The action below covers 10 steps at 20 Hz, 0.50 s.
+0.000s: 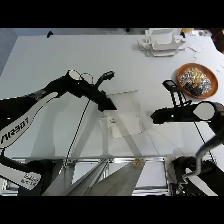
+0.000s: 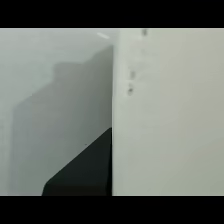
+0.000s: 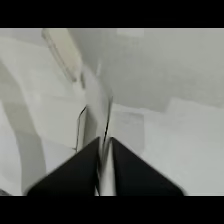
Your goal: Fold the box and place the chain.
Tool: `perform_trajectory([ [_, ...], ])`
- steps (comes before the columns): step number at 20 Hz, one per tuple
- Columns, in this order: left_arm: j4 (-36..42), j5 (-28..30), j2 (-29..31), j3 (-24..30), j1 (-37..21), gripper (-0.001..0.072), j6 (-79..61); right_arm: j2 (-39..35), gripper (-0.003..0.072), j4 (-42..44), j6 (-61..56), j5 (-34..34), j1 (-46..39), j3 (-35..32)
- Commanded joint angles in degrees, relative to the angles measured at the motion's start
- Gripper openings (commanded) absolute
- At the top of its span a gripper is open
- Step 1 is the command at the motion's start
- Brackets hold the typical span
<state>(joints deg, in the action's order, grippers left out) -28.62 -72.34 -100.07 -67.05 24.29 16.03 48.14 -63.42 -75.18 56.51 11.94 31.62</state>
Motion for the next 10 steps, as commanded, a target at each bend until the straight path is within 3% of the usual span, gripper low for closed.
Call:
perform_trajectory([
  [1,-2.4,0.1,0.7,-0.1,1.2,0.0005,-9.0,0.0,0.0377,3.9,0.2,-0.4,0.0,0.4],
  [2,-4.2,0.9,1.2,-0.1,1.8,0.0005,-10.3,-0.2,0.042,4.3,0.2,-0.4,0.0,0.9],
  [10,-7.0,11.6,3.0,0.0,6.1,0.0002,-12.2,-0.6,0.0419,1.4,0.3,-1.1,0.0,3.8],
])
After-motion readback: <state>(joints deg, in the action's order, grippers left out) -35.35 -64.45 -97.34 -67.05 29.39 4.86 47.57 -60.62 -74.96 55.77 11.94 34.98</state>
